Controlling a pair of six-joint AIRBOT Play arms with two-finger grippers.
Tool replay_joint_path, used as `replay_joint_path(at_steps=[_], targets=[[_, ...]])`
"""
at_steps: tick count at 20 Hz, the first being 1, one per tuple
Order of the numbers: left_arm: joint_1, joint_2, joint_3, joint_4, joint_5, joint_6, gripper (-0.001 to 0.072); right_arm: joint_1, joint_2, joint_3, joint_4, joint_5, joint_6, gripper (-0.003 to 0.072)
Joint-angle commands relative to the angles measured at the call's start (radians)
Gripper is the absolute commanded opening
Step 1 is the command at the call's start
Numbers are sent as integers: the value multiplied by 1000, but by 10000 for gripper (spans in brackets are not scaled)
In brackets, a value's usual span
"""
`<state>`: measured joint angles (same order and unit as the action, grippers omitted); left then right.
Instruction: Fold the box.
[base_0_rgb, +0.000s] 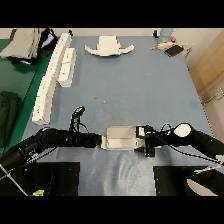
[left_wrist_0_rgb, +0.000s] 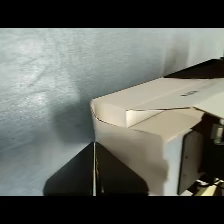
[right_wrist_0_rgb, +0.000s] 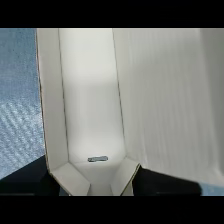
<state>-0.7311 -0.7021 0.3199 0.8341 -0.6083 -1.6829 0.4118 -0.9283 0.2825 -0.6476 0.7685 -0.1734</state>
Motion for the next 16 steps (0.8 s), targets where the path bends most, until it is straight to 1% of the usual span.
replay_joint_path(at_steps=[1, 2, 5, 7, 8, 10, 11, 14, 16], targets=[[-4, 4, 10, -53, 7, 18, 362, 1, 1, 1, 0, 0, 0, 507], [-4, 4, 10, -53, 6, 18, 419, 1, 1, 1, 0, 0, 0, 507], [-4, 4, 11, -54, 8, 14, 420, 1, 1, 1, 0, 0, 0, 507], [-5, 3, 11, -86, 18, 23, 421, 1, 1, 1, 0, 0, 0, 507], [-5, 3, 11, -121, 26, 55, 421, 1, 1, 1, 0, 0, 0, 508], [-5, -15, 11, -244, 42, 185, 422, 1, 1, 1, 0, 0, 0, 507], [-5, -29, 11, -281, 54, 236, 422, 1, 1, 1, 0, 0, 0, 507], [-4, -63, 11, -278, 117, 256, 421, 1, 1, 1, 0, 0, 0, 507], [-4, -75, 11, -278, 125, 254, 421, 1, 1, 1, 0, 0, 0, 507]])
